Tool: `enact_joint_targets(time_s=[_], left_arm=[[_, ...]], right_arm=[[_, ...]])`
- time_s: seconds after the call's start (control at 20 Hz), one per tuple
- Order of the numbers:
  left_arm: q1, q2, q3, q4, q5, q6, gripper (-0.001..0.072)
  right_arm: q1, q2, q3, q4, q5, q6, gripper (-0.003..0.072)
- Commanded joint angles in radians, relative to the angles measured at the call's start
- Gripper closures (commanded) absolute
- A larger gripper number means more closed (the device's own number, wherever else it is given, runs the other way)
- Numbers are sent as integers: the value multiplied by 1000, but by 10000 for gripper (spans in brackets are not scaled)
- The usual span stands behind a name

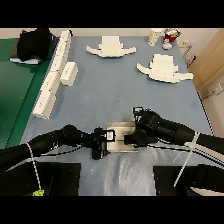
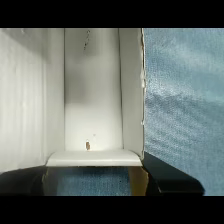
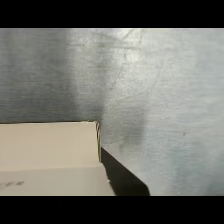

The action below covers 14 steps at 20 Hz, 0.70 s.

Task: Fold the box.

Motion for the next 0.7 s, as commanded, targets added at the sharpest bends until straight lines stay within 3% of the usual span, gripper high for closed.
enact_joint_targets(time_s=[0.0,0.05,0.1,0.15,0.35,0.6,0.65], left_arm=[[0,0,0,0,0,2,299],[0,1,0,0,0,2,299],[0,1,0,0,0,2,299],[0,1,0,0,0,2,299],[0,1,0,0,0,2,299],[0,0,0,0,0,2,299],[0,1,0,0,0,2,299]], right_arm=[[0,0,0,2,3,1,679],[0,0,0,2,2,1,545],[0,0,0,2,0,0,361],[0,2,1,2,-3,0,303],[0,59,2,1,-16,-2,302],[-6,270,51,-34,-124,-10,309],[-20,308,51,-65,-169,-11,384]])
